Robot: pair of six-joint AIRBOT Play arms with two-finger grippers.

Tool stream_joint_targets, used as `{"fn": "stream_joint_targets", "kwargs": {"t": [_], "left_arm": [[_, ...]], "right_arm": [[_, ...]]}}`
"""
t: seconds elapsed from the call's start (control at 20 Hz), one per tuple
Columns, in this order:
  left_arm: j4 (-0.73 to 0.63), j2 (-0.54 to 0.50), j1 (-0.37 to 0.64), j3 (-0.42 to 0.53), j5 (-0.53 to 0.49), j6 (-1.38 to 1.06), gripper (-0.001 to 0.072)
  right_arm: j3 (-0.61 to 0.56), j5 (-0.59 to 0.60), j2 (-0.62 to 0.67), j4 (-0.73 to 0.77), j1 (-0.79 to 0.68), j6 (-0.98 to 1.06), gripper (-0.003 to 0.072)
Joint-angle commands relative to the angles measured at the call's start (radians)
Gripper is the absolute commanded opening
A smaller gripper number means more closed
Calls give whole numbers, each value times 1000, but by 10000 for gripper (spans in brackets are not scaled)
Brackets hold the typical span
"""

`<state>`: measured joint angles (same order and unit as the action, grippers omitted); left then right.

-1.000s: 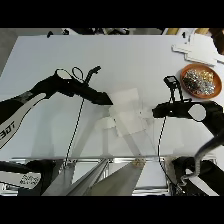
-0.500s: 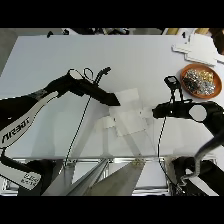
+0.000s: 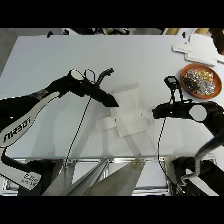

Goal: Fold the box and place the chain.

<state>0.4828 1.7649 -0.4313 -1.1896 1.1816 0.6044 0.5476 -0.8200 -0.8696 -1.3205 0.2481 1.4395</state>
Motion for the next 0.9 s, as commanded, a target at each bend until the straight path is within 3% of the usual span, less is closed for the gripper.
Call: {"fn": "stream_joint_targets", "kwargs": {"t": [0.0,0.05,0.15,0.25,0.4,0.65,0.85], "left_arm": [[4,-4,-1,-1,35,-185,7],[4,-8,-1,-1,39,-231,7],[4,-24,-3,-1,38,-355,6],[7,-50,-17,-1,39,-487,4],[69,-95,-61,-1,3,-632,4],[282,-120,-143,50,-50,-479,-6],[196,-254,-171,188,-298,-581,-5]], "right_arm": [[2,-3,1,0,-1,0,18],[8,-2,3,0,-1,-10,46],[46,-14,5,-2,-1,-37,231],[108,-50,10,-4,-1,-63,301],[172,-78,53,-23,-1,-64,300],[183,-187,181,-23,-1,-64,300],[183,-247,261,-18,-1,-60,300]]}}
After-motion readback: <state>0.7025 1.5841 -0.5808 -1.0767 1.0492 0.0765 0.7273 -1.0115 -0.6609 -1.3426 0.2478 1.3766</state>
